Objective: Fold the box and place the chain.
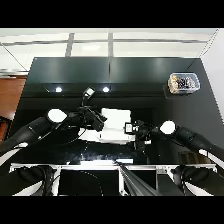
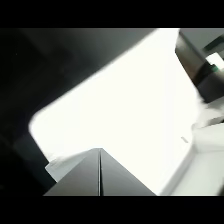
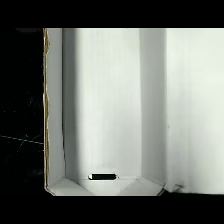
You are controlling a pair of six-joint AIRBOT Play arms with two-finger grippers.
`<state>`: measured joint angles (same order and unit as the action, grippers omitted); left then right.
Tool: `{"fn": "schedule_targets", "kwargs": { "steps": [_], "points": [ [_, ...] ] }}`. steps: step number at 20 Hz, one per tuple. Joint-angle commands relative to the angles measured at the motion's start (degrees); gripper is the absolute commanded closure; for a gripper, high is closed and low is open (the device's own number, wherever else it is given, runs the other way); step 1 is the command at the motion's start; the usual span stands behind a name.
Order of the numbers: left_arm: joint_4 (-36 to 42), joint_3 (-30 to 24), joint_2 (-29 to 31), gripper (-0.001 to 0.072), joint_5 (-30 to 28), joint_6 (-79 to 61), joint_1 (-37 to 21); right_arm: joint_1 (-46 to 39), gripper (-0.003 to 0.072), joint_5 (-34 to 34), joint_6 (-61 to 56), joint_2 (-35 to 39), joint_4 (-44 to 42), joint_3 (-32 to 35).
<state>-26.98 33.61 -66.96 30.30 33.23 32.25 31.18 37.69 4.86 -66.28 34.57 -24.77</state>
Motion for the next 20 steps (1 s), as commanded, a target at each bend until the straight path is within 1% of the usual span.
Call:
{"fn": "schedule_targets", "kwargs": {
  "steps": [1,3,6,7,9,11,12,13,14,15,16,17,18,19,20],
  "points": [
    [-1.5,-0.1,-4.0,0.0685,-0.6,-0.7,1.8,0.0,0.0579,0.0,0.0,0.0,0.0,0.0],
    [-1.9,-0.1,-4.7,0.0685,1.6,-0.7,2.3,0.0,0.0578,0.0,0.0,0.0,0.0,0.0],
    [-3.3,0.0,-4.4,0.0686,1.9,-0.6,2.3,0.0,0.0579,0.0,0.0,0.0,0.0,0.0],
    [-4.6,0.2,-4.3,0.0685,1.9,-0.3,2.3,0.0,0.0579,0.0,0.0,0.0,0.0,0.0],
    [-10.6,1.4,-2.8,0.0685,2.4,0.1,2.3,0.0,0.0579,0.0,0.0,0.0,0.0,0.0],
    [-19.1,2.9,1.9,0.0685,2.7,2.9,1.7,0.0,0.0579,0.0,0.0,0.0,0.0,0.0],
    [-23.3,3.3,5.2,0.0684,3.4,4.6,0.9,0.0,0.0579,0.0,0.0,0.0,0.0,0.0],
    [-26.3,3.2,8.5,0.0683,4.9,5.6,-0.2,0.0,0.0579,0.0,0.0,0.0,0.0,0.0],
    [-29.2,3.2,11.8,0.0679,8.0,6.0,-1.8,0.0,0.0579,0.0,0.0,0.0,0.0,0.0],
    [-32.0,3.2,14.4,0.0659,11.3,6.0,-3.5,0.0,0.0579,0.0,0.0,0.0,0.0,0.0],
    [-34.6,2.8,16.8,0.0572,13.6,6.0,-5.4,0.0,0.0579,0.0,0.0,0.0,0.0,0.0],
    [-35.4,2.2,18.5,0.0524,14.9,5.9,-7.2,0.0,0.0579,0.0,0.0,0.0,0.0,0.0],
    [-35.4,1.5,19.6,0.0526,16.3,5.2,-8.5,0.0,0.0579,0.0,0.0,0.0,0.0,0.0],
    [-35.4,0.8,19.8,0.0524,18.5,1.3,-8.5,0.0,0.0579,0.0,0.0,0.0,0.0,0.0],
    [-35.3,-0.1,19.6,0.0356,20.3,-5.5,-8.3,0.0,0.0579,0.0,0.0,0.0,0.0,0.0]
  ]
}}
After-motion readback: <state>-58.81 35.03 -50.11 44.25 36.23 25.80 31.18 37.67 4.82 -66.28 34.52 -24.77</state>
